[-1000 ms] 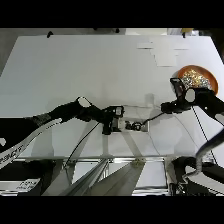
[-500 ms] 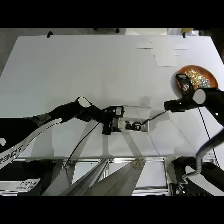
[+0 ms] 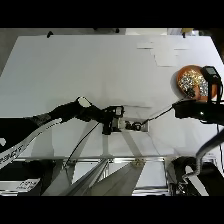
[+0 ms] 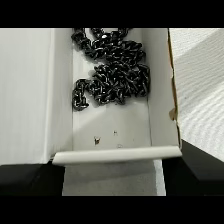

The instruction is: Fold the box and place the chain.

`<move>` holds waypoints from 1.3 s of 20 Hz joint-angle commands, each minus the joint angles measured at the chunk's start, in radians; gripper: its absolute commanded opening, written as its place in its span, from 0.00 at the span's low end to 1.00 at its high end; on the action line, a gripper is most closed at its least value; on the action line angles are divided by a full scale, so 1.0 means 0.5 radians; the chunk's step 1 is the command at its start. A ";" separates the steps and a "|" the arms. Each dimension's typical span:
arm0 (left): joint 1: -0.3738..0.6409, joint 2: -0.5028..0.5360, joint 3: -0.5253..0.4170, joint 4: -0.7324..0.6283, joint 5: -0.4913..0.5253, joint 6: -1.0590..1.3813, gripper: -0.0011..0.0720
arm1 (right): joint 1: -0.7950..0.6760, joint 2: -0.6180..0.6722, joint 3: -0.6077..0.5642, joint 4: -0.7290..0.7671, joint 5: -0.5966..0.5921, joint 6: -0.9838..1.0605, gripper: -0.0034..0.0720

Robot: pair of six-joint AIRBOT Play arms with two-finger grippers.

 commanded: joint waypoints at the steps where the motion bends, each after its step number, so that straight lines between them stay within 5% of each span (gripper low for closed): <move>1: 0.001 0.002 0.002 0.001 0.001 0.000 0.20 | 0.000 0.185 0.002 0.427 0.194 -0.037 0.07; 7: 0.001 0.002 0.002 0.001 0.001 0.000 0.20 | 0.001 0.190 0.002 1.035 0.280 -0.210 0.07; 16: 0.001 0.002 0.002 0.001 0.000 0.001 0.20 | 0.302 0.133 -0.031 0.945 -0.098 -0.210 0.07; 25: 0.001 0.001 0.002 0.001 0.001 0.001 0.20 | 0.588 -0.401 -0.317 0.896 -0.271 -0.601 0.08; 26: 0.001 0.002 0.002 0.001 0.001 0.001 0.20 | 0.598 -0.456 -0.317 0.867 -0.304 -0.600 0.16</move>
